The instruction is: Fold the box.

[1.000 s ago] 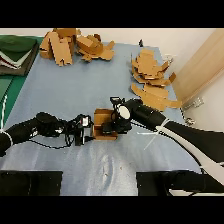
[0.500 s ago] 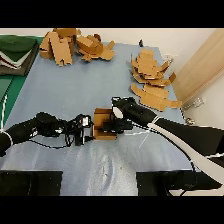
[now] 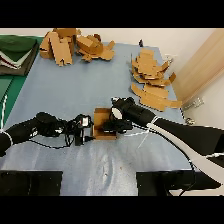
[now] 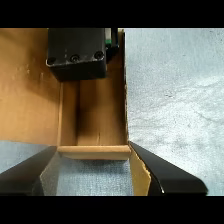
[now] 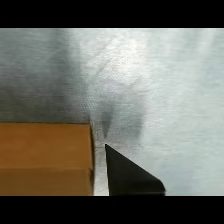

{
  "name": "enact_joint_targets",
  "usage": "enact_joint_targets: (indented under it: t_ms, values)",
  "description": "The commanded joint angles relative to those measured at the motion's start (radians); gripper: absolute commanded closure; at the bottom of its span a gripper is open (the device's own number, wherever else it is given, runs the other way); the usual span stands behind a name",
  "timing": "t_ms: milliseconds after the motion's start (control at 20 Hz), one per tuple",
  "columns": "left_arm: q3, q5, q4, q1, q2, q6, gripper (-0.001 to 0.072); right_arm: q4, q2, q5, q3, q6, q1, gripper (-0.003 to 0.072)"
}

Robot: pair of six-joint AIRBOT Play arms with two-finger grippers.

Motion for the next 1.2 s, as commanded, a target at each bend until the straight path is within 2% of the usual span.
enact_joint_targets:
  t_ms: [0,300,600,650,700,800,850,900,950,1000,1050,1150]
  values:
    - [0.000,0.000,-0.001,0.000,0.000,-0.002,0.0253,0.034,0.013,0.001,0.001,0.003,-0.001,0.0379]
    - [-0.001,0.000,-0.001,0.000,0.000,-0.002,0.0253,0.047,0.127,0.058,0.003,0.037,-0.004,0.0378]
    - [-0.001,0.000,-0.001,0.000,0.000,-0.002,0.0252,0.032,0.325,0.085,0.003,0.083,-0.017,0.0382]
    - [-0.001,0.000,-0.001,0.000,0.000,-0.002,0.0252,0.028,0.365,0.121,0.002,0.084,-0.028,0.0573]
    - [-0.001,0.000,-0.001,0.000,0.000,-0.001,0.0253,-0.016,0.397,0.167,-0.006,0.084,-0.042,0.0685]
    - [0.000,0.000,-0.001,0.000,0.000,-0.002,0.0253,-0.096,0.444,0.190,-0.067,0.076,-0.136,0.0686]
    - [-0.001,0.000,-0.001,0.000,0.000,-0.002,0.0253,-0.042,0.451,0.116,-0.108,0.026,-0.227,0.0686]
    - [-0.001,0.000,-0.001,0.000,0.000,-0.002,0.0252,0.084,0.444,-0.013,-0.143,-0.087,-0.319,0.0686]
    - [-0.001,0.000,-0.001,0.000,0.000,-0.002,0.0253,0.272,0.422,-0.163,-0.177,-0.235,-0.418,0.0686]
    - [0.000,0.000,-0.001,0.000,0.000,-0.002,0.0252,0.477,0.383,-0.259,-0.194,-0.401,-0.498,0.0686]
    - [0.000,0.000,-0.001,0.000,0.000,-0.002,0.0252,0.698,0.319,-0.290,-0.195,-0.586,-0.568,0.0686]
    - [0.000,0.000,-0.008,0.000,0.000,-0.001,0.0253,1.091,0.172,-0.233,-0.188,-0.943,-0.640,0.0686]
